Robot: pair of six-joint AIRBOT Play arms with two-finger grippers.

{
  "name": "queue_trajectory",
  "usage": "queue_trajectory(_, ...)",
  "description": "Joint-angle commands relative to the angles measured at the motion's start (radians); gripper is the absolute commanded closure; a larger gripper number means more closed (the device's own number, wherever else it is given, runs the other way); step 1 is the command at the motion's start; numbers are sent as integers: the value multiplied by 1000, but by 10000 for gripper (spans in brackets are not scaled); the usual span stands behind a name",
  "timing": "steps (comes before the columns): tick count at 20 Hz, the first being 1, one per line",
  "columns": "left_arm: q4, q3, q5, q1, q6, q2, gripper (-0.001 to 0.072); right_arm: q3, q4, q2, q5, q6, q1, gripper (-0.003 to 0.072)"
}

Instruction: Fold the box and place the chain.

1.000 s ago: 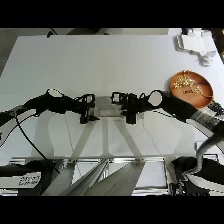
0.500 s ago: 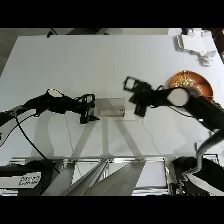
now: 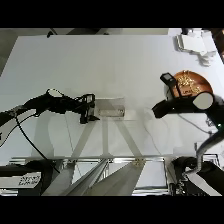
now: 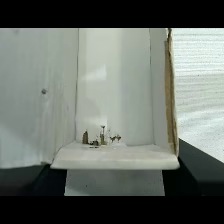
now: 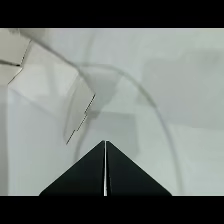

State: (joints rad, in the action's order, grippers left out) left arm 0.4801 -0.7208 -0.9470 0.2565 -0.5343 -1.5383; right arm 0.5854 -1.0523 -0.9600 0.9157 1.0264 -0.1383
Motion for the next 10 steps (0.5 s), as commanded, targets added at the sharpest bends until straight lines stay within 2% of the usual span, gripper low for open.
queue_trajectory(1, 0, 1, 0, 0, 0, 0, 433, -140, 193, -12, -72, 50, 18, 685)
queue_trajectory(5, 0, 1, 0, 0, 0, 0, 433, -168, 357, -111, -116, 37, 17, 685)
queue_trajectory(8, 0, 1, 0, 0, 0, 0, 433, -168, 544, -174, -134, -64, 17, 685)
queue_trajectory(10, 0, 1, 0, 0, 0, 0, 433, -168, 608, -200, -141, -93, 5, 685)
